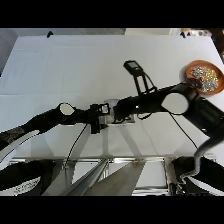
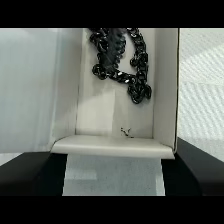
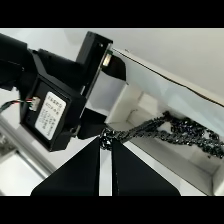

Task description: Fold the box and place the chain.

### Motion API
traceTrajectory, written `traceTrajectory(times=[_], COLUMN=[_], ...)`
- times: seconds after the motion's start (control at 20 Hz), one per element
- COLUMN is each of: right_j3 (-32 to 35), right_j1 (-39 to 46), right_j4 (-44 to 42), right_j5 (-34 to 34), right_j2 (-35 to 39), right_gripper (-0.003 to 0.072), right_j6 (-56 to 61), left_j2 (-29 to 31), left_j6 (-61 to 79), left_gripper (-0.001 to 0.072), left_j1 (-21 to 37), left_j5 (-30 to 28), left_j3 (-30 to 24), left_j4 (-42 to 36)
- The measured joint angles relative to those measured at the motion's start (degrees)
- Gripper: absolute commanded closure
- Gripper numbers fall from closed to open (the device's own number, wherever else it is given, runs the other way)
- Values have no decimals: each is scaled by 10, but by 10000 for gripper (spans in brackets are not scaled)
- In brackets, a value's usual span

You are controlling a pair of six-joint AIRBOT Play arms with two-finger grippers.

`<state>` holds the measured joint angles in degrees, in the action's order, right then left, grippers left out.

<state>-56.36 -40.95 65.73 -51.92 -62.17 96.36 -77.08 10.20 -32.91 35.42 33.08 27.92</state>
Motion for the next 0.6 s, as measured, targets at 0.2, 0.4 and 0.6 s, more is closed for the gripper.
traceTrajectory(times=[0.2,0.4,0.6], right_j3=[3,5,10], right_j1=[-14,-18,-19], right_j4=[17,52,71], right_j5=[2,1,-3], right_j2=[-31,-57,-68], right_gripper=[669,623,506], right_j6=[27,59,78], left_j2=[0,0,0], left_j6=[0,0,0], left_gripper=[699,699,699], left_j1=[0,0,0], left_j5=[0,0,0], left_j3=[0,0,0], left_j4=[0,0,0])
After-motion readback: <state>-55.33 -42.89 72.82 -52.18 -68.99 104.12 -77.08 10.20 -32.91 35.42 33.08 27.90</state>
